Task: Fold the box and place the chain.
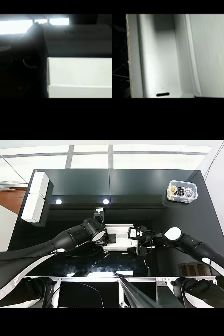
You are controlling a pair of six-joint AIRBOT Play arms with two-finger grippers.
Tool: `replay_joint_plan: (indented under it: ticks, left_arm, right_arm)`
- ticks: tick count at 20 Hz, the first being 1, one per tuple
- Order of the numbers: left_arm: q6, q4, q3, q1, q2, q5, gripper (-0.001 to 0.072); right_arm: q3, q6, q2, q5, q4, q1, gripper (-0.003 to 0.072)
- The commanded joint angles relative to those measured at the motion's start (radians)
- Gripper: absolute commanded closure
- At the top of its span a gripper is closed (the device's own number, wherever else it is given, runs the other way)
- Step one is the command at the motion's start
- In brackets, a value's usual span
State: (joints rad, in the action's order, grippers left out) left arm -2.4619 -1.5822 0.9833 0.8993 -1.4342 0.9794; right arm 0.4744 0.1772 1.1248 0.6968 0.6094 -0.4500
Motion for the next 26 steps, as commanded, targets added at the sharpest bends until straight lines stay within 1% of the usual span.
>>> replay_joint_plan:
  ticks: [1, 4, 6, 12, 13, 15, 16, 18, 19, 20, 24, 26]
  left_arm:
    - [0.014, -0.009, 0.001, -0.003, 0.006, 0.005, 0.0681]
    - [0.036, -0.024, 0.001, -0.003, 0.006, 0.03, 0.0681]
    - [0.056, -0.032, 0.001, -0.003, 0.006, 0.046, 0.0681]
    - [0.057, -0.033, 0.001, -0.003, 0.005, 0.045, 0.0681]
    - [0.057, -0.034, 0.001, -0.003, 0.005, 0.045, 0.0681]
    - [0.057, -0.034, 0.001, -0.003, 0.005, 0.045, 0.0681]
    - [0.057, -0.034, 0.001, -0.003, 0.005, 0.044, 0.068]
    - [0.057, -0.034, 0.001, -0.003, 0.005, 0.044, 0.0681]
    - [0.057, -0.034, 0.001, -0.003, 0.005, 0.044, 0.0681]
    - [0.057, -0.034, 0.001, -0.003, 0.005, 0.044, 0.0681]
    - [0.056, -0.034, 0.001, -0.003, 0.005, 0.043, 0.0681]
    - [0.056, -0.033, 0.001, -0.003, 0.005, 0.042, 0.0681]
  right_arm:
    - [0.011, -0.077, -0.067, 0.016, 0.147, 0.002, -0.0016]
    - [0.011, -0.076, -0.083, 0.07, 0.218, 0.002, -0.0011]
    - [0.011, -0.076, -0.083, 0.09, 0.221, 0.001, -0.0011]
    - [0.011, -0.076, -0.082, 0.102, 0.191, -0.001, -0.0006]
    - [0.011, -0.074, -0.082, 0.101, 0.18, -0.001, 0.0122]
    - [0.011, -0.074, -0.082, 0.104, 0.161, -0.001, 0.0134]
    - [0.011, -0.077, -0.082, 0.103, 0.158, -0.001, 0.0159]
    - [0.01, -0.084, -0.082, 0.104, 0.15, -0.001, 0.0168]
    - [0.01, -0.107, -0.082, 0.105, 0.15, -0.001, 0.0352]
    - [0.01, -0.134, -0.082, 0.11, 0.15, -0.001, 0.0508]
    - [0.01, -0.221, -0.082, 0.118, 0.149, -0.001, 0.0511]
    - [0.01, -0.236, -0.082, 0.105, 0.109, -0.001, 0.0512]
